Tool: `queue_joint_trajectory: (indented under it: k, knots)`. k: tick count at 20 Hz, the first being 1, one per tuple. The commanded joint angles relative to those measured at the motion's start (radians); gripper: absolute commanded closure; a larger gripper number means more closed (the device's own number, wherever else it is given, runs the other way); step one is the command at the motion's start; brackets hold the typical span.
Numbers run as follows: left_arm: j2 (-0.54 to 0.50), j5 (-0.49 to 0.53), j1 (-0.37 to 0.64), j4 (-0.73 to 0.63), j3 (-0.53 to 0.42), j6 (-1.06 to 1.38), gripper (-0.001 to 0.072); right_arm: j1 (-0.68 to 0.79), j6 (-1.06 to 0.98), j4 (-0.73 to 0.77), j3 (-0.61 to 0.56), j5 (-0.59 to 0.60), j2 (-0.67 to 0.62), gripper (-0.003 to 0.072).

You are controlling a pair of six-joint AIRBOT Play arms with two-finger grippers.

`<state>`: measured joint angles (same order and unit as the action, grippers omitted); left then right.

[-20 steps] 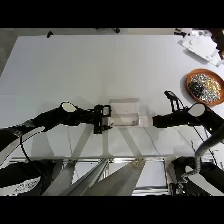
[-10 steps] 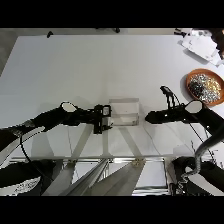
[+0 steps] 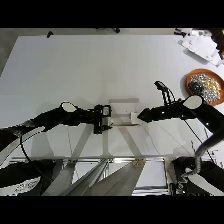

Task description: Fold the box and place the chain.

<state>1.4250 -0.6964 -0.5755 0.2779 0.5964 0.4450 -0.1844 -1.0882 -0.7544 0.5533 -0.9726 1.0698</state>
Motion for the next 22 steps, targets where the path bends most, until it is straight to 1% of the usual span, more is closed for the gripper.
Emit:
queue_joint_trajectory:
  k: [1,3,4,5,6,8,9,13,14,19,20,21,22]
  knots:
    - [-0.001,0.0,0.0,0.0,0.0,0.0,0.039,-0.011,0.001,0.015,0.008,-0.054,0.0,0.0321]
    - [-0.001,0.0,0.0,0.0,0.0,0.0,0.039,-0.039,0.0,0.014,0.008,-0.065,0.007,0.032]
    - [-0.001,0.0,0.0,0.0,0.0,0.0,0.039,-0.062,-0.007,0.014,0.008,-0.058,0.016,0.0276]
    - [-0.001,0.001,0.0,0.0,0.0,0.0,0.039,-0.087,-0.018,0.014,0.008,-0.041,0.027,0.0191]
    - [-0.001,0.0,0.0,0.0,0.0,0.0,0.039,-0.112,-0.047,0.008,0.009,-0.004,0.033,0.017]
    - [-0.001,0.0,0.0,0.0,0.0,0.0,0.039,-0.144,-0.116,-0.015,0.018,0.064,0.033,0.0171]
    - [-0.001,0.0,0.0,0.0,0.0,0.0,0.039,-0.154,-0.149,-0.039,0.029,0.076,0.033,0.0172]
    - [-0.001,0.0,0.0,0.0,0.0,0.0,0.039,-0.196,-0.304,-0.161,0.074,0.084,0.033,0.0186]
    - [-0.001,0.0,0.0,0.0,0.0,0.0,0.039,-0.211,-0.353,-0.198,0.084,0.094,0.033,0.0217]
    - [-0.001,0.001,0.0,0.0,0.0,0.0,0.039,-0.304,-0.642,-0.457,0.134,0.099,0.034,0.0227]
    - [-0.001,0.001,0.0,0.0,0.0,0.0,0.039,-0.317,-0.676,-0.48,0.135,0.099,0.035,0.0235]
    - [-0.001,0.0,0.0,0.0,0.0,0.0,0.039,-0.328,-0.699,-0.496,0.136,0.098,0.039,0.0274]
    - [-0.001,0.0,0.0,0.0,0.0,0.0,0.039,-0.338,-0.719,-0.506,0.136,0.098,0.044,0.0276]
